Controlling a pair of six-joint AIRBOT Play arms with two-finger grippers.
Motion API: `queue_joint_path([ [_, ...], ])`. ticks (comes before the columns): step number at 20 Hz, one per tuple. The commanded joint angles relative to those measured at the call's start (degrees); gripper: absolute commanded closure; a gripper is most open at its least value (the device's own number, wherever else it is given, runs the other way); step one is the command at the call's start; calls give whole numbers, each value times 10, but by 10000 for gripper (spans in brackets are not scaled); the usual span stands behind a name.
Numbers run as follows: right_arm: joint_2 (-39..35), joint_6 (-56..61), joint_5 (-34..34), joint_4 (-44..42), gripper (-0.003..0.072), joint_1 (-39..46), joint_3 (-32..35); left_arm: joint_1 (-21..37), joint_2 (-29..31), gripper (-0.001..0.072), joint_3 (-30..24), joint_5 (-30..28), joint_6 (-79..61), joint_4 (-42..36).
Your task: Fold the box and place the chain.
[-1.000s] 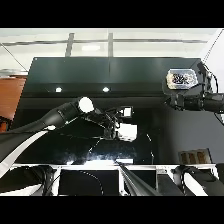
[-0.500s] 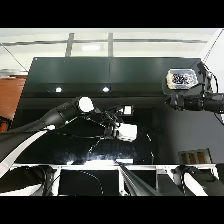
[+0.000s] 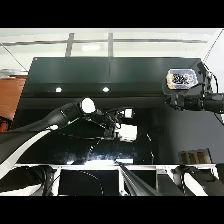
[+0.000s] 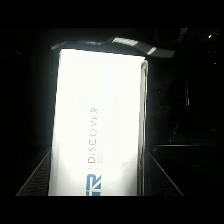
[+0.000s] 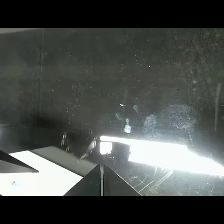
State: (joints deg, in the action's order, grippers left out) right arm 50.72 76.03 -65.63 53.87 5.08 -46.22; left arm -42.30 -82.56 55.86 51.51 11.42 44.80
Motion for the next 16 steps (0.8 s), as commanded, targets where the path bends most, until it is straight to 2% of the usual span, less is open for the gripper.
queue_joint_path([
  [1, 0, 0, 1, 0, 653, 0, 0, -2, -1, 3, 0, 2, 9, 2],
  [6, 0, 0, 1, 0, 653, 0, 0, -3, -3, 3, 0, 1, 9, 2],
  [10, 0, 0, 1, 0, 653, 0, 0, -19, -29, 2, 0, -8, 10, 22],
  [16, 0, 0, 6, 0, 653, 0, 0, -48, -40, 11, 0, -81, 11, 30],
])
